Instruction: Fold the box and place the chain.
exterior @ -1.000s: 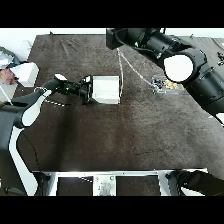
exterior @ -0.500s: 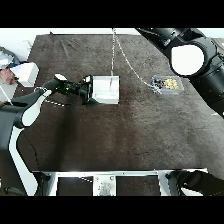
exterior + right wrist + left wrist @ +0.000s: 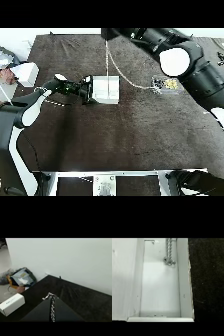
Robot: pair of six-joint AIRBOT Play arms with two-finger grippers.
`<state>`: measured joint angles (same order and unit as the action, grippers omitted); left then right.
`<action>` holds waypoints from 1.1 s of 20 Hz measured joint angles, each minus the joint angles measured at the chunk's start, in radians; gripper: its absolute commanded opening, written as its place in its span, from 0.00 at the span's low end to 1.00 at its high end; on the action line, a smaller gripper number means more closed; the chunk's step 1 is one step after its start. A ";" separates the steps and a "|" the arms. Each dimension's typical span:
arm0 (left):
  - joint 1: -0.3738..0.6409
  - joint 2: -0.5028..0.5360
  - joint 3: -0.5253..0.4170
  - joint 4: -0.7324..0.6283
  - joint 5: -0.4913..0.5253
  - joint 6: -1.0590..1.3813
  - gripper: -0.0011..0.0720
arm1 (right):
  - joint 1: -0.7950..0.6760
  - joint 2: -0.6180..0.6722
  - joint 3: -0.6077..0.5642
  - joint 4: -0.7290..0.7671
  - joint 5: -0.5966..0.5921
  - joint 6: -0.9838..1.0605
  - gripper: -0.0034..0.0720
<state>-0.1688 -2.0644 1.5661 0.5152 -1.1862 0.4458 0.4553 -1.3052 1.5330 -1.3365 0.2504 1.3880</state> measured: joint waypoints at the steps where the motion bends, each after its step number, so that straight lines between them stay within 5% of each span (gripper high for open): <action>1: 0.000 0.000 0.000 0.000 0.000 0.000 0.51 | 0.000 -0.006 -0.011 0.003 0.030 0.007 0.02; 7: 0.000 0.000 0.000 0.000 0.000 0.000 0.51 | -0.027 -0.048 -0.203 0.008 0.127 0.055 0.03; 8: 0.000 0.000 0.000 0.000 0.000 0.000 0.51 | -0.035 -0.071 -0.230 0.008 0.116 0.068 0.19; 9: 0.000 0.000 0.000 0.000 0.000 0.000 0.51 | -0.043 -0.095 -0.249 0.009 0.111 0.083 0.59; 11: 0.000 0.000 0.000 0.000 0.000 0.000 0.51 | -0.064 -0.138 -0.275 0.008 0.116 0.113 0.44; 16: 0.000 0.000 0.000 0.000 0.000 0.000 0.51 | -0.178 -0.121 -0.345 0.004 0.202 0.161 0.48; 22: 0.000 0.000 0.000 0.000 0.000 0.000 0.51 | -0.399 0.011 -0.600 0.001 0.236 0.303 0.48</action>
<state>-0.1688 -2.0644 1.5661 0.5148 -1.1862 0.4458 0.0559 -1.2938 0.9325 -1.3354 0.4866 1.6905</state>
